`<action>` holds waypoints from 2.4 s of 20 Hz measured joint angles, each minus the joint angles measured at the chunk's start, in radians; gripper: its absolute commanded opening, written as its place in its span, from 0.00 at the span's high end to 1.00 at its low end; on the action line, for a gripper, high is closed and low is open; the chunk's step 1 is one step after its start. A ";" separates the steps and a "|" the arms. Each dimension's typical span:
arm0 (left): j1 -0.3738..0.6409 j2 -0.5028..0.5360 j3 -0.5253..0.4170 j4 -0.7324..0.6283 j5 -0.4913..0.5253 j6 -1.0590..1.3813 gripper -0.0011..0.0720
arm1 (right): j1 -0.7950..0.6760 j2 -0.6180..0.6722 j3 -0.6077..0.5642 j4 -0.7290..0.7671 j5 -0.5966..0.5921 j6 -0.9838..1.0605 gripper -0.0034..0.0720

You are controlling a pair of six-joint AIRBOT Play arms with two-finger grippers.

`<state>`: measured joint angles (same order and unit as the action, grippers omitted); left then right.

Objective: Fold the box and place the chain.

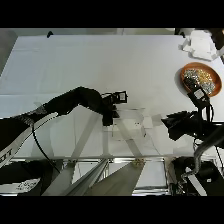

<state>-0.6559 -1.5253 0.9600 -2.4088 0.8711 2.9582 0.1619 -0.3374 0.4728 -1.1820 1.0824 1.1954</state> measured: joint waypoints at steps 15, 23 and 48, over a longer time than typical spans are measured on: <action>-0.037 0.000 0.000 -0.014 -0.016 0.000 0.97 | 0.000 0.000 0.000 0.000 0.002 0.000 0.60; -0.037 0.000 0.000 -0.014 -0.034 0.000 0.97 | 0.000 0.000 0.000 -0.010 0.031 -0.018 0.60; -0.037 -0.001 0.000 0.001 -0.011 -0.001 0.98 | 0.000 0.000 0.000 -0.041 0.054 -0.045 0.60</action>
<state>-0.6933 -1.5261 0.9596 -2.4077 0.8597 2.9574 0.1619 -0.3374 0.4728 -1.2232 1.1366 1.1500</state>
